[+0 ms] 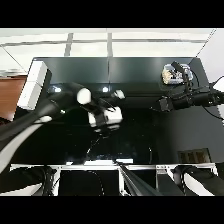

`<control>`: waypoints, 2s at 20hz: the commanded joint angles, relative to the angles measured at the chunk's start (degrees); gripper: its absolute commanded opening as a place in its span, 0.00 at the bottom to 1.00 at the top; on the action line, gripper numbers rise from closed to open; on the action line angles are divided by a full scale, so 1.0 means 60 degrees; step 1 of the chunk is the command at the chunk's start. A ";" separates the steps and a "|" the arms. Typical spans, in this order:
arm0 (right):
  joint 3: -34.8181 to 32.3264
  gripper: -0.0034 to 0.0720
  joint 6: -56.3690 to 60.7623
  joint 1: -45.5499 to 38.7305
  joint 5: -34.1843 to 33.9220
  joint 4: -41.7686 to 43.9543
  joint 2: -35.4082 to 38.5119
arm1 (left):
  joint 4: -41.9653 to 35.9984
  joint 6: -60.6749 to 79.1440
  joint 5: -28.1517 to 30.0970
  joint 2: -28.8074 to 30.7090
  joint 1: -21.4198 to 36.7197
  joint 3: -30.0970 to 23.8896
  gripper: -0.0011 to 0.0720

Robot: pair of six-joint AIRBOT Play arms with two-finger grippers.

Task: Fold the box and place the chain.

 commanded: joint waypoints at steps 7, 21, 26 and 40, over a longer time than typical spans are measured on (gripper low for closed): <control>0.0000 0.07 -0.0186 0.0000 -0.0040 0.0000 0.0007 | 0.1056 -0.3770 -0.2976 0.2849 0.6859 -0.2029 0.49; 0.0000 0.07 -0.0240 0.0000 -0.0692 0.0004 0.0007 | 0.1231 -0.1188 -0.1100 0.2433 1.2546 -0.2131 0.49; 0.0000 0.07 0.0087 0.0000 -0.0725 0.0033 0.0007 | -0.0754 0.0211 0.0157 0.1453 1.2316 -0.2116 0.52; -0.0248 0.07 0.0543 0.0616 -0.3209 -0.2051 -0.0004 | -0.1847 -0.3450 -0.0739 0.2076 0.9282 0.1814 0.05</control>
